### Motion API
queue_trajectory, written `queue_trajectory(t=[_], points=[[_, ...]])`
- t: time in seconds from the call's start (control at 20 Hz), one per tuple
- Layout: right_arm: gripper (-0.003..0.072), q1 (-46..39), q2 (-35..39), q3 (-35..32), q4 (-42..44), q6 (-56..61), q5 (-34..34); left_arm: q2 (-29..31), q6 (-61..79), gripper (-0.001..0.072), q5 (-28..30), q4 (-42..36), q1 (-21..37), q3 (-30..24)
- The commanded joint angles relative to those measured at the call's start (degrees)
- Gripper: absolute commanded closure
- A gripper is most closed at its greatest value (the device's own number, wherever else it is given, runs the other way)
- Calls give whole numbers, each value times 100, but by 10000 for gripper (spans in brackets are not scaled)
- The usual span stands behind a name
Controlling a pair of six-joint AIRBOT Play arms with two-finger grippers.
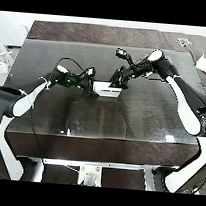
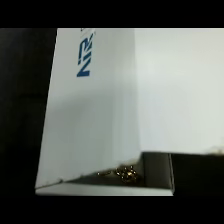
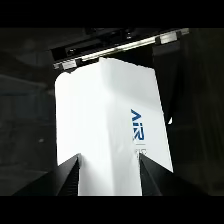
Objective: Fold the box and place the chain.
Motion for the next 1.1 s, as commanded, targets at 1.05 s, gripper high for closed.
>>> queue_trajectory(t=[1.05], points=[[239, -153, 0, -466, 286, -1775, -461, 2, 2, 222, 4, 0, 2, 2]])
